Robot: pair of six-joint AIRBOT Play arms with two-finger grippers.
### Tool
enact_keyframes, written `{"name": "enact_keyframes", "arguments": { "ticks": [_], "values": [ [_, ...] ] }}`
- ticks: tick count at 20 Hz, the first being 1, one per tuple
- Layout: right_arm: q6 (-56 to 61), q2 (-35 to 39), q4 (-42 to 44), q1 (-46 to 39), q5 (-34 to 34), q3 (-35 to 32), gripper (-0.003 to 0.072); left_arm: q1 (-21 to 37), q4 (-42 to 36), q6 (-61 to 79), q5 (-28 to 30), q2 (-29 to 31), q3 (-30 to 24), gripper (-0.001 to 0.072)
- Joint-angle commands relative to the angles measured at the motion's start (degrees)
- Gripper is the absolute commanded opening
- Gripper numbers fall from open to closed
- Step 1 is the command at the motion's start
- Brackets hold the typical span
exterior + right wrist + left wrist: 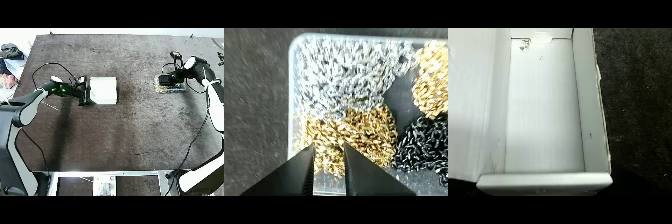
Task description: Fold the box and place the chain.
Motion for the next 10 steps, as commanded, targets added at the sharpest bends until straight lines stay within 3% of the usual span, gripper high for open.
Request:
{"name": "enact_keyframes", "arguments": {
  "ticks": [1,5,7,9,10],
  "values": [
    [-1.4,-1.8,-0.1,-0.1,2.7,0.8,0.0229,0.0,0.0,0.0,0.0,0.0,0.0,0.0461],
    [-1.4,-2.5,-0.1,0.0,3.4,0.8,0.0227,0.0,0.0,0.0,0.0,0.0,0.0,0.0461],
    [-1.4,-2.8,-0.1,0.0,3.9,0.8,0.0149,0.0,0.0,0.0,0.0,0.0,0.0,0.0461],
    [-1.7,-2.8,-0.1,0.2,3.9,0.8,0.0146,0.0,0.0,0.0,0.0,0.0,0.0,0.0461],
    [-2.5,-2.8,-0.1,0.3,3.8,0.8,0.0052,0.0,0.0,0.0,0.0,0.0,0.0,0.0461]
  ]
}}
